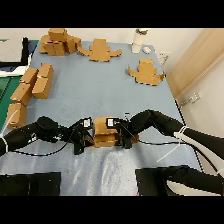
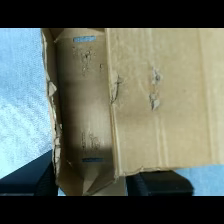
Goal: Fold the box.
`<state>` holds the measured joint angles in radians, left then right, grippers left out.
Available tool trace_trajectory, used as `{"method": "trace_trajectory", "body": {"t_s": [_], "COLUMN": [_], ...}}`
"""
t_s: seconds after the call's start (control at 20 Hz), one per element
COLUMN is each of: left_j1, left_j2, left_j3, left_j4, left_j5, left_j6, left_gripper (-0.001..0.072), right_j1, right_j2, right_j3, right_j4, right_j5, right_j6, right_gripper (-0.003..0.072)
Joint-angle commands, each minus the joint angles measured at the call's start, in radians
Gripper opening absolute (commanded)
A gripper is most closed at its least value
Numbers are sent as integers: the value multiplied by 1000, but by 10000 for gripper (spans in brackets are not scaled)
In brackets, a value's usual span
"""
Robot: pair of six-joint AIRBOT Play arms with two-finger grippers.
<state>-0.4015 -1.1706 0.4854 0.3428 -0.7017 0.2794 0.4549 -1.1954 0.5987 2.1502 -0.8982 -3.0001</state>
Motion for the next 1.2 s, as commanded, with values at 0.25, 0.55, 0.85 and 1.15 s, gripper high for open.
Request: {"method": "trace_trajectory", "body": {"t_s": [0.25,0.55,0.85,1.15], "left_j1": [-4,-31,-42,-42], "left_j2": [-6,-8,-21,-21], "left_j3": [0,0,0,-2], "left_j4": [-14,-137,-195,-217], "left_j5": [41,42,47,47], "left_j6": [48,127,148,154], "left_gripper": [112,112,113,421], "right_j1": [0,0,0,0], "right_j2": [0,0,0,0], "right_j3": [0,0,0,0], "right_j4": [0,0,0,0], "right_j5": [0,0,0,0], "right_j6": [0,0,0,0], "right_gripper": [470,470,470,470]}}
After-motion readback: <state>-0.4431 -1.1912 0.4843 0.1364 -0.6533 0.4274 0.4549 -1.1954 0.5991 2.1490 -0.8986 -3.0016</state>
